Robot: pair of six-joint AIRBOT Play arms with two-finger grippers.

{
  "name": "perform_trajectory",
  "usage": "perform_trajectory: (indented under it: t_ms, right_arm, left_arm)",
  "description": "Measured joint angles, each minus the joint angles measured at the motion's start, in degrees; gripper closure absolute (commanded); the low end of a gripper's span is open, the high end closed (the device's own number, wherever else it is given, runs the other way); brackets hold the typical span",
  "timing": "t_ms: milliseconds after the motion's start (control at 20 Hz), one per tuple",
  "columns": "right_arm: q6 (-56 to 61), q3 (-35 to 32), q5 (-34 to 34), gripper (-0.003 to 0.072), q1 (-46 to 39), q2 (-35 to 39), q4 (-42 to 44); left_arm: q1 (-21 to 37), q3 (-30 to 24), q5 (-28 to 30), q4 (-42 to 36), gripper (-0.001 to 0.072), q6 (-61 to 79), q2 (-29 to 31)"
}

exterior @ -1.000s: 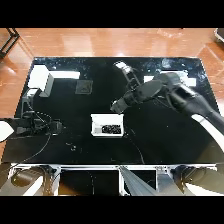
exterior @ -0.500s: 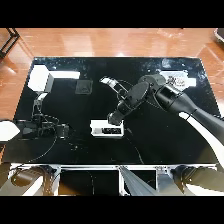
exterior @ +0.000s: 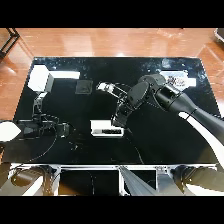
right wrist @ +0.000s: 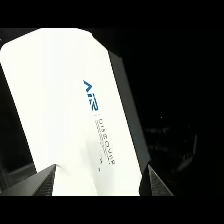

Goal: Fold the box and place the chain.

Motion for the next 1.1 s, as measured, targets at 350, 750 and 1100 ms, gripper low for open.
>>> perform_trajectory:
  t_ms: [350, 750, 1100]
  right_arm:
    - [-0.94, -0.02, -0.83, -0.0016, 0.68, -0.42, -0.79]
    - [0.48, -0.02, -0.87, -0.0015, 2.01, -0.55, -1.57]
    - [1.42, -0.02, -0.59, -0.0013, 2.6, -0.83, -2.14]
  left_arm:
    - [0.0, 0.0, 2.19, 1.6, 0.0086, -1.07, 0.0]
    - [0.0, -0.02, 2.6, 2.6, 0.0086, -1.38, 0.0]
    - [0.0, -0.02, 2.71, 2.8, 0.0086, -1.38, 0.0]
